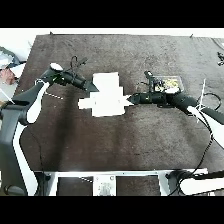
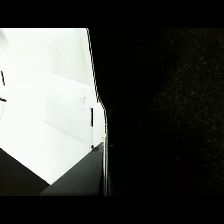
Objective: Fold the box and place the chain.
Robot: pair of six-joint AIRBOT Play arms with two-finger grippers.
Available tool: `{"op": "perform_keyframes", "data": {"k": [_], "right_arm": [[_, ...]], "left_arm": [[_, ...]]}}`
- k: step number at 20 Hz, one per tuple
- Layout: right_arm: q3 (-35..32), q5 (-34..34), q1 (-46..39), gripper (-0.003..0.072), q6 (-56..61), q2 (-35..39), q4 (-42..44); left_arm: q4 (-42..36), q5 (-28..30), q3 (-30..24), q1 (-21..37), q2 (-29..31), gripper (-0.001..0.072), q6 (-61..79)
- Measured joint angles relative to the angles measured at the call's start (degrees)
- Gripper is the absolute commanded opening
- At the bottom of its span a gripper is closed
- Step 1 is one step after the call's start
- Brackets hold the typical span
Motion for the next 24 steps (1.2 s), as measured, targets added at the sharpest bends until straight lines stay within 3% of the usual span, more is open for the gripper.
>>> {"op": "perform_keyframes", "data": {"k": [2,3,6,8,10,14,17,24], "right_arm": [[0.00,0.00,0.00,-0.0012,0.00,0.00,0.00],[0.00,0.00,0.00,-0.0012,0.00,0.00,0.00],[0.00,0.00,0.00,-0.0011,0.00,0.00,0.00],[-0.02,-0.02,0.00,-0.0010,0.00,0.00,0.00],[0.00,-0.13,-0.13,0.0250,0.02,0.00,0.07],[-0.02,1.18,-2.56,0.0252,0.02,1.53,-0.98],[-0.02,3.30,-6.12,0.0450,0.07,4.07,-1.55],[-0.04,5.75,-11.82,0.0448,0.20,9.38,-1.95]], "left_arm": [[0.04,-0.50,0.00,0.00,-0.04,0.0185,0.35],[0.33,-0.68,0.00,0.00,-0.07,0.0083,0.37],[0.63,-1.25,0.02,-0.02,-0.04,0.0013,0.98],[0.87,-1.38,0.02,-0.35,-0.04,0.0013,1.68],[1.07,-1.38,0.04,-1.07,-0.04,0.0013,3.04],[1.31,-1.70,0.02,-1.90,0.17,0.0012,9.33],[1.27,-1.66,0.02,-2.23,0.92,0.0012,16.26],[3.32,0.20,0.02,-2.29,2.29,0.0007,31.28]]}}
